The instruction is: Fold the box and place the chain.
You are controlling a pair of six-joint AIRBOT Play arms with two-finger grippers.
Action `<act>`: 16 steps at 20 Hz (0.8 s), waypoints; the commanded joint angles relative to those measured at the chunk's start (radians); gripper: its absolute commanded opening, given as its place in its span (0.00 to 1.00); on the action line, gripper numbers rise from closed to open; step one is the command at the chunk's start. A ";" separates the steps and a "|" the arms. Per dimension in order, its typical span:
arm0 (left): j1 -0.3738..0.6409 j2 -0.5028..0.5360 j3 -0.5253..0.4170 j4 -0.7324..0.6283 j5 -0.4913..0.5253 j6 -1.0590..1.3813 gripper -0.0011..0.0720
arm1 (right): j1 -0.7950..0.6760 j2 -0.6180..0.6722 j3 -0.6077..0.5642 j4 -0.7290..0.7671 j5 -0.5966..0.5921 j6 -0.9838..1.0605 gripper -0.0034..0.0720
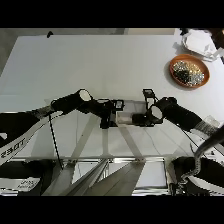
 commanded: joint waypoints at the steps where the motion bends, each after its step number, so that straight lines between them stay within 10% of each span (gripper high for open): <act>1: 0.000 0.000 0.001 0.000 0.000 -0.001 0.48 | 0.004 -0.001 0.000 -0.025 -0.012 0.029 0.08; 5: 0.000 0.000 0.001 0.000 0.000 -0.001 0.48 | 0.004 0.000 0.000 -0.035 -0.012 0.029 0.07; 9: 0.000 0.000 0.001 -0.001 0.000 -0.001 0.48 | 0.004 0.026 0.000 -0.042 -0.002 0.014 0.62; 16: 0.000 0.000 0.001 0.000 0.000 -0.001 0.48 | 0.003 0.277 0.012 -0.196 0.117 -0.092 0.63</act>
